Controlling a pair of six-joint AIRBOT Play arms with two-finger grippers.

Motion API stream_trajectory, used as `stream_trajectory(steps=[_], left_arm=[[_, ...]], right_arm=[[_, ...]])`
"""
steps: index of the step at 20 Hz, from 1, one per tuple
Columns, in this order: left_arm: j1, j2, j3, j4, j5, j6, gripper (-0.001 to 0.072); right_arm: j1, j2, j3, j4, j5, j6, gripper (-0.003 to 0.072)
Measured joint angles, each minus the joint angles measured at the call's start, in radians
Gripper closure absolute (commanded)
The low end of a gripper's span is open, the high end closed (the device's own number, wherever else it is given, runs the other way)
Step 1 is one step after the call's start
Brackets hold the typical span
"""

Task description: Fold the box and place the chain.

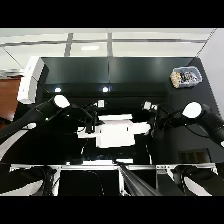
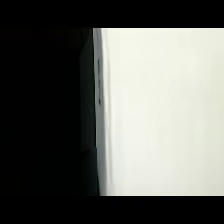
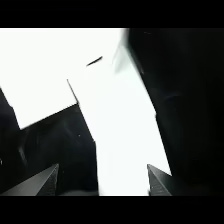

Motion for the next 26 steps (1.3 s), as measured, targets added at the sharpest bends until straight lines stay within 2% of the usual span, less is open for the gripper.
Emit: stream_trajectory(steps=[6,15,26], left_arm=[[-0.02,-0.064,0.048,0.006,0.007,0.037,0.0686],[-0.025,-0.079,0.06,0.028,-0.014,0.031,0.0686],[-0.025,-0.079,0.06,0.046,-0.018,0.016,0.0686]], right_arm=[[0.118,-0.011,-0.032,-0.016,-0.05,-0.068,0.0057],[0.222,-0.017,-0.118,0.043,-0.165,-0.133,0.0057],[0.25,-0.051,-0.127,0.179,-0.241,-0.23,0.0057]])
